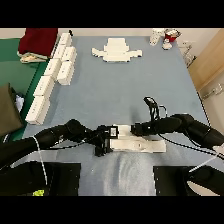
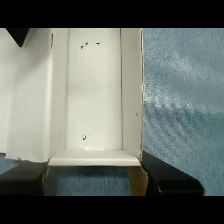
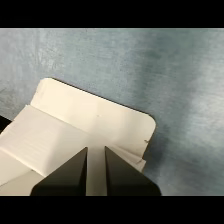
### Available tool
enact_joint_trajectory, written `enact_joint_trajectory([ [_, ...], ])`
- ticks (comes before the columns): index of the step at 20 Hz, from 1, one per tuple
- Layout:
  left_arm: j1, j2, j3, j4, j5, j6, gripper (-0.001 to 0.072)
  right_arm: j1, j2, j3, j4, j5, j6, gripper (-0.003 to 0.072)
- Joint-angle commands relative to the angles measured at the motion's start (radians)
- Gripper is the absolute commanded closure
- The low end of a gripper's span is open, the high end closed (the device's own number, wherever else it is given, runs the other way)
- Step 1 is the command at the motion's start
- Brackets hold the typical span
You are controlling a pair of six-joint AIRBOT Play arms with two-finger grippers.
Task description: Fold the box.
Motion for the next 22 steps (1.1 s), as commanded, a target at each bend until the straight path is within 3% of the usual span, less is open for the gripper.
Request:
enact_joint_trajectory([
  [1, 0.0, 0.0, 0.001, -0.001, 0.003, -0.001, 0.0256, 0.0, 0.042, 0.029, -0.082, -0.012, -0.002, 0.0526],
  [5, 0.0, 0.0, 0.001, -0.001, 0.003, -0.001, 0.0256, 0.0, 0.187, 0.063, -0.246, -0.112, -0.053, 0.0526],
  [11, 0.0, 0.0, 0.001, -0.001, 0.003, -0.001, 0.0256, 0.002, 0.391, 0.043, -0.222, -0.464, -0.54, 0.0521],
  [12, 0.0, 0.0, 0.001, -0.001, 0.003, -0.001, 0.0256, 0.002, 0.407, 0.026, -0.22, -0.515, -0.603, 0.0432],
  [13, 0.0, 0.0, 0.001, -0.001, 0.003, -0.001, 0.0256, 0.002, 0.415, 0.002, -0.225, -0.527, -0.645, 0.0174],
  [14, 0.0, 0.0, 0.001, -0.001, 0.003, -0.001, 0.0256, 0.002, 0.416, -0.022, -0.225, -0.523, -0.691, 0.0077],
  [22, 0.0, 0.0, 0.001, -0.001, 0.003, -0.001, 0.0256, 0.002, 0.322, -0.138, -0.191, -0.258, -1.077, 0.0075],
])
